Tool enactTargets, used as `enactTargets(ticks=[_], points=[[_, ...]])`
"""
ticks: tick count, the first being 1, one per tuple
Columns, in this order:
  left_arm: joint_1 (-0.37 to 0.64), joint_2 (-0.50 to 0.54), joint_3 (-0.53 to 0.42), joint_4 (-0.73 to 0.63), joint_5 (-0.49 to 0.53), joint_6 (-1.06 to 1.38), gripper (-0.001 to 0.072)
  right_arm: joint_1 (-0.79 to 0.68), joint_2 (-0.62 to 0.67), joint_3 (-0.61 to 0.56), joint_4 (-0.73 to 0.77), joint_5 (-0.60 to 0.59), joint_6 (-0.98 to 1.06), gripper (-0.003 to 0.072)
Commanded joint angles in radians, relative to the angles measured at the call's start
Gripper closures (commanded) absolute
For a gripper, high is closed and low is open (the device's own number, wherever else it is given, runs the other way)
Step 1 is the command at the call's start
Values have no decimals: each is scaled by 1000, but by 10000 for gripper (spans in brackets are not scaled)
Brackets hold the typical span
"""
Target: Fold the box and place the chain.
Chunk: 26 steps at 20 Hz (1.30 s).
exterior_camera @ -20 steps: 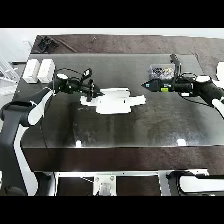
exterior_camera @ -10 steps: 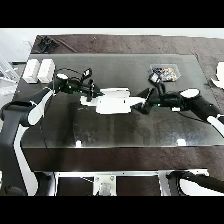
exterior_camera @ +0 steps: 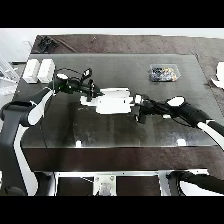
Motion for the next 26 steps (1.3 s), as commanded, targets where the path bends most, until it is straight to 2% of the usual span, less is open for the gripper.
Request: enactTargets(ticks=[1,8,16,19,26], points=[[0,0,0,0,0,0,689,61,-17,-3,-7,-31,-64,-34],[0,0,0,0,0,0,689,69,-54,-2,84,-138,-63,-33],[0,0,0,0,0,0,689,69,-100,6,105,-142,-116,-33],[0,0,0,0,0,0,689,69,-100,31,128,-176,-116,-33],[0,0,0,0,0,0,689,19,-100,104,163,-153,-107,-28]])
